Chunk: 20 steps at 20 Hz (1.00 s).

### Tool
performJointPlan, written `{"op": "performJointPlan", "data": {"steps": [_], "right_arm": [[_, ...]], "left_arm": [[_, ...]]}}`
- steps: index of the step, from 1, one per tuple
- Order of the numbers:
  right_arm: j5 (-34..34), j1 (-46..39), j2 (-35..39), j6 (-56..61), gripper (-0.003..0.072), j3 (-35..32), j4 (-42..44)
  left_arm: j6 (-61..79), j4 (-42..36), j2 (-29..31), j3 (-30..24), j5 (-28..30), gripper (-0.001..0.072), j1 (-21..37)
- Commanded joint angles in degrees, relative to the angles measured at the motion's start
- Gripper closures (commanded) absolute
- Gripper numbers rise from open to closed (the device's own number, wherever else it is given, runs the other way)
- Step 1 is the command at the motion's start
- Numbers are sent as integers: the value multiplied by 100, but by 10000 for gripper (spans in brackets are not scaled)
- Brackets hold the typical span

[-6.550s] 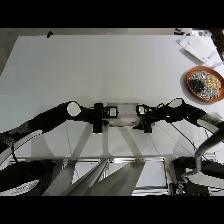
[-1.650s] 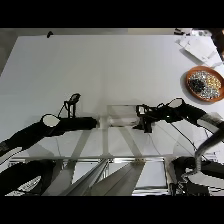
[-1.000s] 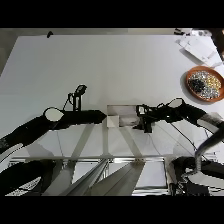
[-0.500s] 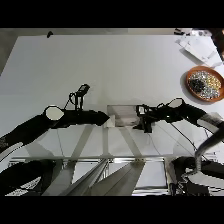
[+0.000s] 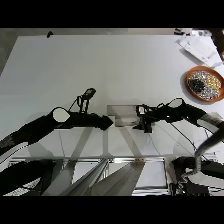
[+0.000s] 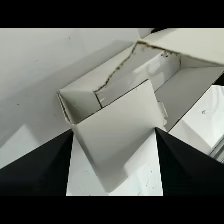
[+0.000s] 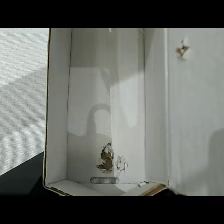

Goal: Fold the box and place the chain.

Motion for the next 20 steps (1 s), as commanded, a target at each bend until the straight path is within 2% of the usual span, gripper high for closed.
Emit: {"op": "performJointPlan", "data": {"steps": [1,7,10,15,18,20], "right_arm": [[2,0,-2,0,346,0,0],[2,0,-2,0,346,0,2],[2,0,-2,0,346,0,2],[2,0,-2,0,346,0,0],[2,0,-2,0,346,0,0],[2,0,-2,0,346,0,-2]], "left_arm": [[-286,317,-201,249,24,145,-127],[-1161,1156,-323,621,-120,145,-157],[-2055,2002,-389,741,-219,145,-278],[-3805,3528,-935,1628,-1154,145,-608],[-4369,3941,-1189,2118,-1458,145,-809],[-4675,4048,-1263,2234,-1467,145,-876]]}}
